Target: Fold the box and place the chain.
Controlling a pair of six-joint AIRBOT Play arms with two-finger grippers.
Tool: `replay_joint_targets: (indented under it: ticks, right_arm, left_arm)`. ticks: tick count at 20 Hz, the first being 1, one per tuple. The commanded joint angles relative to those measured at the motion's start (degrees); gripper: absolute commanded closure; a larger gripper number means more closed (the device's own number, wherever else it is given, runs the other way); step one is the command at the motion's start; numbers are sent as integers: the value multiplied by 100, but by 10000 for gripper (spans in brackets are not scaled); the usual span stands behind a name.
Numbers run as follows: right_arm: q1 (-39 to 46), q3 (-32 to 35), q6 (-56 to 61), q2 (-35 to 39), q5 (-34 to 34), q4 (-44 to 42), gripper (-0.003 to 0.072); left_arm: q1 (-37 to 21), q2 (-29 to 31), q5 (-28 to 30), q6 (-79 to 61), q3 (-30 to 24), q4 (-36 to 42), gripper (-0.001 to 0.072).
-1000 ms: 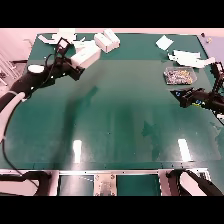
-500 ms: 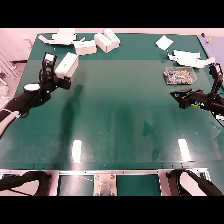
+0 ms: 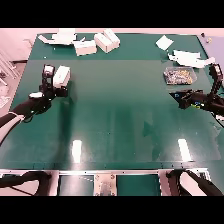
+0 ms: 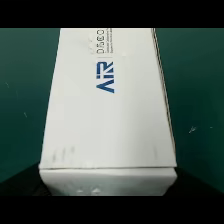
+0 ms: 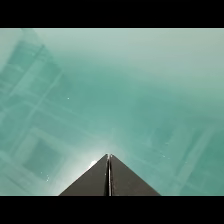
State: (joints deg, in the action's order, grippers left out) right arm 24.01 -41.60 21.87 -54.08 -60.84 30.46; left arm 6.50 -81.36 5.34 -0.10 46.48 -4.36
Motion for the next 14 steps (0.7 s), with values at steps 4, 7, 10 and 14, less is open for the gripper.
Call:
replay_joint_targets:
  ticks: [4, 7, 10, 14]
  right_arm:
    - [0, 4, 26, -2, -4, -4, 681]
    - [0, 4, 26, -2, -26, -83, 681]
    - [0, 4, 59, -2, -28, -155, 617]
    - [0, 4, 175, -2, -68, -153, 205]
  left_arm:
    - [-2, -269, 328, 358, 129, -59, 74]
    - [-2, -295, 385, 461, 131, -61, -10]
    - [-2, -295, 378, 459, 131, -61, -10]
    - [-2, -293, 2, 455, 131, -61, -11]
